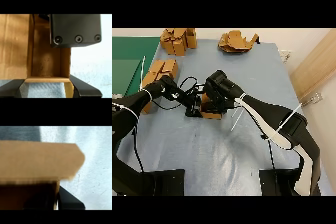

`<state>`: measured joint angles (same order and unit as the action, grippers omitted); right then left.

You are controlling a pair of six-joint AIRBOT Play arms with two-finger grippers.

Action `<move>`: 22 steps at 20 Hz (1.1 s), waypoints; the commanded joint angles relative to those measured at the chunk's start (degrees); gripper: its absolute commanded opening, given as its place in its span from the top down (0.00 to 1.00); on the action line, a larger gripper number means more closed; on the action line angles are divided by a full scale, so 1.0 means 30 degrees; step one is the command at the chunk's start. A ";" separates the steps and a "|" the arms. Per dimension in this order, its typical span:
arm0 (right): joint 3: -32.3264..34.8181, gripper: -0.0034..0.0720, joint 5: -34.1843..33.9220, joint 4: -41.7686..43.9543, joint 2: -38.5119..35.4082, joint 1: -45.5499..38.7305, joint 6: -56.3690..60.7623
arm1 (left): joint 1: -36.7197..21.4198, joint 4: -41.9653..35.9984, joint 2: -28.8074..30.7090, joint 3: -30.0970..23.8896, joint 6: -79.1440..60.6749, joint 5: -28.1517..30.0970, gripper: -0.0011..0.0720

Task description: Fold the box.

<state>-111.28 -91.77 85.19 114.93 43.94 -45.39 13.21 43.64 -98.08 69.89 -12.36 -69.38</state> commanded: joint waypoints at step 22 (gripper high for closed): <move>-0.1450 0.95 -0.0583 -0.3220 0.1107 0.0692 0.0940 | 0.0000 0.0015 0.0000 -0.0007 0.0124 -0.0015 0.60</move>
<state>-115.55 -90.70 76.01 118.17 45.95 -42.04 13.21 43.68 -98.10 69.89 -11.99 -69.47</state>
